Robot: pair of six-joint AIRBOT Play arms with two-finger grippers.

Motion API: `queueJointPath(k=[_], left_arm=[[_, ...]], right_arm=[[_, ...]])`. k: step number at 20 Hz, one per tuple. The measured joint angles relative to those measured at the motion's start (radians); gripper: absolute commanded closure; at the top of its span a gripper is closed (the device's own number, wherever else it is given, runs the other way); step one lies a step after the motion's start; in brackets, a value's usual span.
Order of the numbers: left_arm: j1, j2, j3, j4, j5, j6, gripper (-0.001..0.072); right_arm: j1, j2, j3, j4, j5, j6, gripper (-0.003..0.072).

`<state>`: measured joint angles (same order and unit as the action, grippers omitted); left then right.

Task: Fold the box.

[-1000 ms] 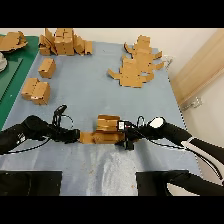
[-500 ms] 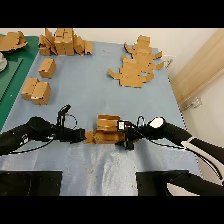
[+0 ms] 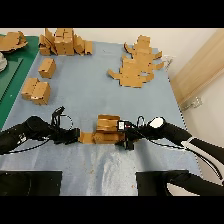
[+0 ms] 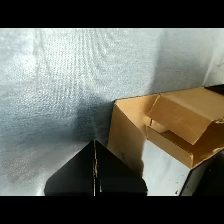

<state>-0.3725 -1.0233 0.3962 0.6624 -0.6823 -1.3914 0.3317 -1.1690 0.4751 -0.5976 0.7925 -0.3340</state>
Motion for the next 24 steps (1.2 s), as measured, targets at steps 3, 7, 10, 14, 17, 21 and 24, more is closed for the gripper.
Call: queueJointPath(k=[3,7,10,14,17,21,24], left_arm=[[-0.023,0.0,0.0,-0.013,-0.008,-0.018,0.0699],[-0.059,0.0,0.001,-0.037,-0.003,-0.039,0.0699],[-0.071,0.0,0.007,-0.066,0.005,-0.041,0.0699],[-0.074,0.001,0.022,-0.072,0.007,-0.034,0.0699],[-0.074,0.001,0.026,-0.032,0.002,-0.056,0.0699],[-0.074,0.001,0.028,0.043,0.003,-0.14,0.0699],[-0.076,-0.002,0.029,0.06,0.015,-0.175,0.07]], right_arm=[[0.0,0.0,0.0,0.0,0.0,0.0,0.0217],[0.0,0.0,0.0,0.0,0.0,0.0,0.0218],[0.0,0.0,0.0,0.0,0.0,0.0,0.0218],[0.0,0.0,0.0,0.0,0.0,0.0,0.0218],[0.0,0.0,0.0,0.0,0.0,0.0,0.0218],[0.0,0.0,0.0,0.0,0.0,0.0,0.0217],[0.0,0.0,0.0,0.0,0.0,0.0,0.0217]])
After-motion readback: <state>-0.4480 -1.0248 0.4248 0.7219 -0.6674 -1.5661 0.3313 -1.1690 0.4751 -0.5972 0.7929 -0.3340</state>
